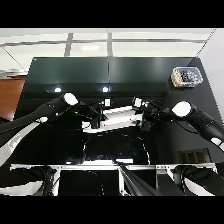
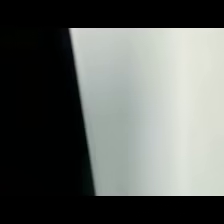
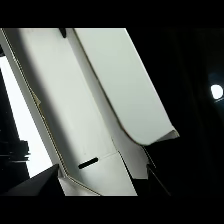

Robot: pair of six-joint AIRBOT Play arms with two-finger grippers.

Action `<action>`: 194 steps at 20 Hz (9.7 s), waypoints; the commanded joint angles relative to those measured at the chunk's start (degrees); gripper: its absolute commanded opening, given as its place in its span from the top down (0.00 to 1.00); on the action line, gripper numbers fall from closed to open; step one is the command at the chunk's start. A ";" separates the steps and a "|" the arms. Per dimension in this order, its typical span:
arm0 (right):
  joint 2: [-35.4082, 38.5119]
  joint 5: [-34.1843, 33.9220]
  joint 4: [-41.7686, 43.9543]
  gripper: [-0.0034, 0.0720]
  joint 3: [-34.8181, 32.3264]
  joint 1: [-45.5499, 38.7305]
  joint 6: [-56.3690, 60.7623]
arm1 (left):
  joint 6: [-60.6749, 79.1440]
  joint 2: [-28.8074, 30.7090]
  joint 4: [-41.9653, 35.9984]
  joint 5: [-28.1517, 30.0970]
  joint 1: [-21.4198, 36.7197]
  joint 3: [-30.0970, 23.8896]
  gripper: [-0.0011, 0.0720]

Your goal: Fold the box and place the chain.

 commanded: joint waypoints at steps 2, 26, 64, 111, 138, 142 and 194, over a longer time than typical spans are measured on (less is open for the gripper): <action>-0.02 0.33 3.82 0.12 0.07 -0.17 -3.45 | 0.02 -0.02 0.04 -0.04 0.00 0.02 0.94; -8.70 -0.52 13.84 0.13 -3.76 1.49 -23.82 | 0.02 -0.07 2.62 -0.02 -0.76 0.00 0.94; -11.58 -0.96 9.81 0.13 -3.76 1.49 -20.02 | 0.02 -0.07 2.58 0.00 -0.76 0.00 0.94; -11.58 -0.63 9.64 0.65 -3.76 1.49 -20.09 | -38.16 2.71 -9.42 -0.74 3.37 -5.22 0.94; -11.58 -0.76 9.68 0.65 -3.76 1.49 -20.09 | -0.90 17.42 3.56 -1.31 7.02 -13.75 0.05; -11.58 -0.76 9.68 0.65 -3.76 1.49 -20.09 | 4.44 12.94 3.08 -1.05 6.67 -12.11 0.05; -11.58 -0.76 9.70 0.65 -3.76 1.49 -20.06 | -73.20 16.98 7.21 -15.02 39.12 -10.84 0.94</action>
